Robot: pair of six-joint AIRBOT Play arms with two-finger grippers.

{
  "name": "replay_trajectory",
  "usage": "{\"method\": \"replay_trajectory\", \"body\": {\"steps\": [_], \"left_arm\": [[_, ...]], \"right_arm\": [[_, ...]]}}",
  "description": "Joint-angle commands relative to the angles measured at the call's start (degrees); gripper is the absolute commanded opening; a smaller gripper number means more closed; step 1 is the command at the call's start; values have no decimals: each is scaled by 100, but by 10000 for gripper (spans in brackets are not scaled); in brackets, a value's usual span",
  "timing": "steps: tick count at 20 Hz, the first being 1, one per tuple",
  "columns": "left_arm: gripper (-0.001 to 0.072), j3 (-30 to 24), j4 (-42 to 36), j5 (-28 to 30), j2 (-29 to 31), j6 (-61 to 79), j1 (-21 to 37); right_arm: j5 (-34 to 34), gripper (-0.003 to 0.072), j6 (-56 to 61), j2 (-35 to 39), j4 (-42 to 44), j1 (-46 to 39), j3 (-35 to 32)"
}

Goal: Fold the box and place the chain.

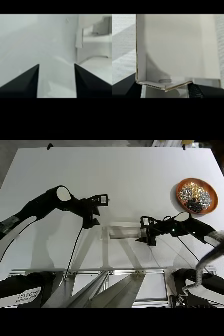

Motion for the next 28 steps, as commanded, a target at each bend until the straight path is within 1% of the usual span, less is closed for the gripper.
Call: {"method": "replay_trajectory", "body": {"steps": [1, 2, 3, 5, 6, 8, 9, 11, 13, 15, 16, 19, 24, 28], "left_arm": [[237, 7, 535, -793, 472, -708, 35], [26, 7, 363, -1060, 599, -702, 2], [4, 7, 186, -1255, 697, -671, -63], [3, 7, -103, -1353, 767, -695, -275], [3, 7, -258, -1298, 758, -693, -435], [3, 4, -542, -905, 719, -695, -807], [3, 4, -686, -557, 688, -693, -1003], [3, 2, -719, 444, 577, -874, -1276], [3, 2, -844, 1443, 400, -1451, -1346], [3, 2, -981, 2063, 240, -1932, -1329], [3, 2, -981, 2253, 175, -2096, -1331], [3, 2, -973, 2518, -57, -2564, -1329], [3, 0, -855, 2529, -455, -2874, -1329], [3, 0, -732, 2437, -577, -2872, -1331]], "right_arm": [[4, 408, -4, 0, -2, 0, 2], [4, 408, -4, 0, -2, 0, 2], [4, 408, -4, 0, -2, 2, 2], [4, 408, -4, 0, -2, 2, 2], [4, 408, -4, 0, -2, 2, 2], [4, 408, -4, 0, -2, 2, 2], [4, 408, -4, 0, -2, 0, 2], [4, 408, -4, 0, -2, 2, 2], [4, 408, -4, 0, -2, 2, 2], [4, 408, -4, 0, -2, 2, 2], [4, 408, -4, 0, -2, 0, 2], [4, 408, -4, 0, -2, 0, 2], [2, 408, -4, 0, -2, 0, 2], [4, 408, -4, 0, -2, 2, 2]]}}
